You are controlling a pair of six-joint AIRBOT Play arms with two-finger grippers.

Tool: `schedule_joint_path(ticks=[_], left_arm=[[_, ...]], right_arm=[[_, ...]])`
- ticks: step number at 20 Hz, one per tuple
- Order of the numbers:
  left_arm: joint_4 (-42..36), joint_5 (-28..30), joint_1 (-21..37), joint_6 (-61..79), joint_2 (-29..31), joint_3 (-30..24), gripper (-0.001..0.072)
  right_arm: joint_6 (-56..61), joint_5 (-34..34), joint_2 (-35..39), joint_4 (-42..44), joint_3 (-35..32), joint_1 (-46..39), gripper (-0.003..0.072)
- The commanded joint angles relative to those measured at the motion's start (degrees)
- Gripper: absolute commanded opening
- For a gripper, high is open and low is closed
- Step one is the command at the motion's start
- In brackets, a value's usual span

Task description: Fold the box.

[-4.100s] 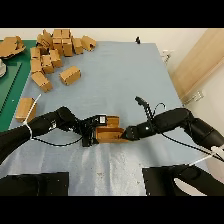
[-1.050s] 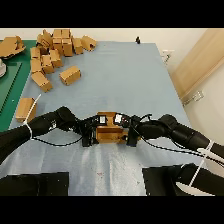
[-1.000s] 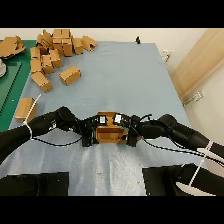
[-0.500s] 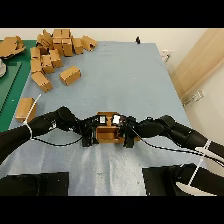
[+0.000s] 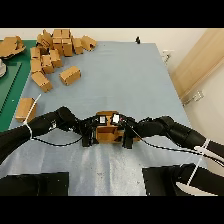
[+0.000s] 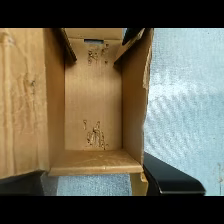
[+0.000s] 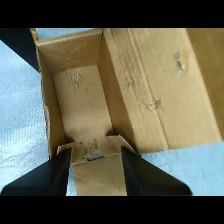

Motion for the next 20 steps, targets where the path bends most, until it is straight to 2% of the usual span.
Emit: schedule_joint_path(ticks=[1,5,8,10,11,13,15,16,18,20], left_arm=[[-0.02,0.00,0.00,0.00,0.02,0.00,0.0214],[0.00,0.00,0.00,0.00,0.02,0.00,0.0214],[-0.02,0.00,0.00,0.00,0.02,0.00,0.0213],[-0.02,0.00,0.00,0.00,0.04,0.00,0.0214],[0.00,0.00,0.00,0.00,0.02,0.00,0.0214],[-0.02,0.00,0.00,0.00,0.02,0.00,0.0214],[0.00,0.00,0.00,0.00,0.02,0.00,0.0214],[0.00,0.00,0.00,0.00,0.04,0.00,0.0214],[-0.02,-0.02,0.00,0.00,0.02,0.00,0.0214],[-0.02,0.00,0.00,0.00,0.02,0.00,0.0214]], right_arm=[[-0.09,-0.55,-0.55,0.46,0.02,0.07,0.0504],[-0.04,-1.36,-0.52,-0.31,0.02,0.02,0.0504],[6.73,-4.81,0.79,-7.93,0.04,-0.35,0.0490],[20.92,-10.10,3.78,-17.11,0.04,-0.48,0.0264],[30.86,-12.81,5.86,-22.08,0.04,-0.46,0.0198],[48.48,-15.61,10.60,-28.09,0.07,-0.46,0.0012],[63.71,-19.91,15.32,-30.56,0.04,-1.42,0.0003],[67.49,-23.26,16.74,-30.38,-0.11,-2.78,0.0003],[70.42,-28.28,18.75,-27.19,-1.27,-7.23,0.0001],[71.01,-27.78,20.11,-23.04,-4.13,-13.51,0.0001]])
